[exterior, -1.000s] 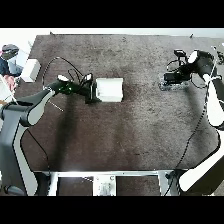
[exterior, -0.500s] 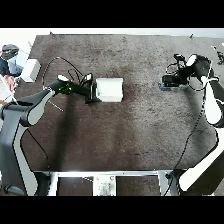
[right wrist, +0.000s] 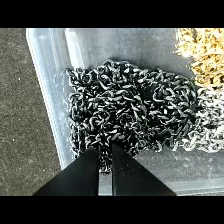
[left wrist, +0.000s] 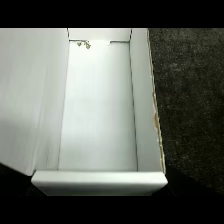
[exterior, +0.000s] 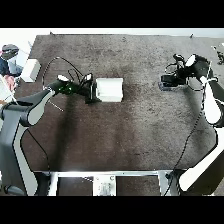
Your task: Fold the box and place the chain.
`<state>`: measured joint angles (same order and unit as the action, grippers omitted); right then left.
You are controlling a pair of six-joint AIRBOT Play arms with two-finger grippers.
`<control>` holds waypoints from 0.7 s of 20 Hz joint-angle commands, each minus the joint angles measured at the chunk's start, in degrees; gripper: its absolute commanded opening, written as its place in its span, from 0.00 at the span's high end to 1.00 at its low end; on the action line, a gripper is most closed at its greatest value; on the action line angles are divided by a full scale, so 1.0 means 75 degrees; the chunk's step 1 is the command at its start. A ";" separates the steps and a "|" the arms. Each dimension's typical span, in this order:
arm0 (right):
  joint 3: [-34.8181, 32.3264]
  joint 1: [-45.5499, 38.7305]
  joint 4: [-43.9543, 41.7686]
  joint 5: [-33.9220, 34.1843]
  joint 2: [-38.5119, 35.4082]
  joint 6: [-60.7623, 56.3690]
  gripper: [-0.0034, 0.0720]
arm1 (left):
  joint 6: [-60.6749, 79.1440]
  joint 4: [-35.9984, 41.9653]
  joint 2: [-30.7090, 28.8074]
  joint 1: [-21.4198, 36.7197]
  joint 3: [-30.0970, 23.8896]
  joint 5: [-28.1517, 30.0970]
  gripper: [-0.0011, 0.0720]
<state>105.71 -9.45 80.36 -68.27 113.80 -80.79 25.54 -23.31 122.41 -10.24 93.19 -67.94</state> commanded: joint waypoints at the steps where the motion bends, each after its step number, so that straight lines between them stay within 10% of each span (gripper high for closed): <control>1: 0.0000 -0.0006 0.0108 -0.0055 -0.0149 -0.0003 0.94 | 0.0000 0.0000 0.0003 0.0000 -0.0003 0.0000 0.34; 14: 0.0050 0.0099 -0.0189 -0.0411 -0.2643 0.0533 0.94 | 0.0000 0.0000 0.0003 0.0000 -0.0006 0.0000 0.34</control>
<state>105.78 -9.23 80.49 -70.89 98.87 -78.89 25.52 -23.29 122.41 -10.24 93.19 -67.94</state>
